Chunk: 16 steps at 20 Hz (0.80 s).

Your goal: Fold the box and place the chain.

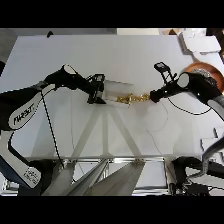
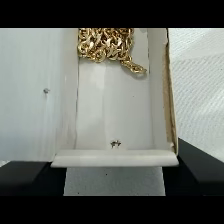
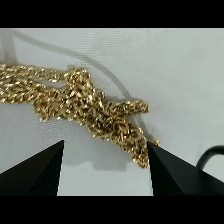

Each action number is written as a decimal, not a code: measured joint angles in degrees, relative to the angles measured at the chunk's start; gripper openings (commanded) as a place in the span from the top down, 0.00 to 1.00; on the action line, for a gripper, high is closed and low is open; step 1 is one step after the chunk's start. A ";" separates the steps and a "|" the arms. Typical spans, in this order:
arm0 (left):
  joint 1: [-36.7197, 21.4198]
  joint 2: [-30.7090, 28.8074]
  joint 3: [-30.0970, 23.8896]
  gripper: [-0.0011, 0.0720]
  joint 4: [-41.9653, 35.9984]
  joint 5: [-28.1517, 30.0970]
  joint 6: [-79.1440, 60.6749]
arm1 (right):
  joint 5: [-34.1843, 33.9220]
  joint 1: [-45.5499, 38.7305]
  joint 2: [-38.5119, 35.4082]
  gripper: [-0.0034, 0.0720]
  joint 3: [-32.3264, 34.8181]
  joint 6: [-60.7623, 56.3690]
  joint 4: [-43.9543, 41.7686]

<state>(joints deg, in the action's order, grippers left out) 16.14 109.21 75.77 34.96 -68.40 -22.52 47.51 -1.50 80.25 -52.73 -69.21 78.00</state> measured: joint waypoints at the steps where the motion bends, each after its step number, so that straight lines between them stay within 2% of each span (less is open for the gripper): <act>1: 0.02 0.00 0.00 0.51 0.00 0.00 0.00 | -0.79 0.20 1.05 0.18 0.00 -0.22 -0.02; 3: 0.00 0.00 0.00 0.51 0.00 0.00 0.00 | -2.36 0.61 2.97 0.20 0.00 -0.68 -0.20; 4: 0.00 0.00 0.00 0.51 0.00 0.00 0.00 | -2.75 0.76 3.58 0.29 -0.04 -0.87 -0.22; 6: 0.00 0.00 0.00 0.51 0.00 0.00 0.00 | -2.95 1.07 4.61 0.55 -0.11 -1.25 0.33; 8: 0.00 0.00 0.00 0.51 0.00 0.00 0.00 | -3.76 1.25 5.29 0.88 -0.07 -1.22 0.15; 9: 0.02 0.00 0.00 0.51 0.00 0.00 0.00 | -3.93 1.46 5.46 0.94 -0.04 -1.22 -0.04; 13: 0.02 0.00 0.00 0.51 0.00 0.00 0.00 | -3.26 2.34 5.09 0.95 -0.02 -1.18 1.27; 16: 0.02 0.00 0.00 0.51 0.00 0.00 0.00 | 0.59 4.52 2.60 0.95 0.17 -1.22 2.54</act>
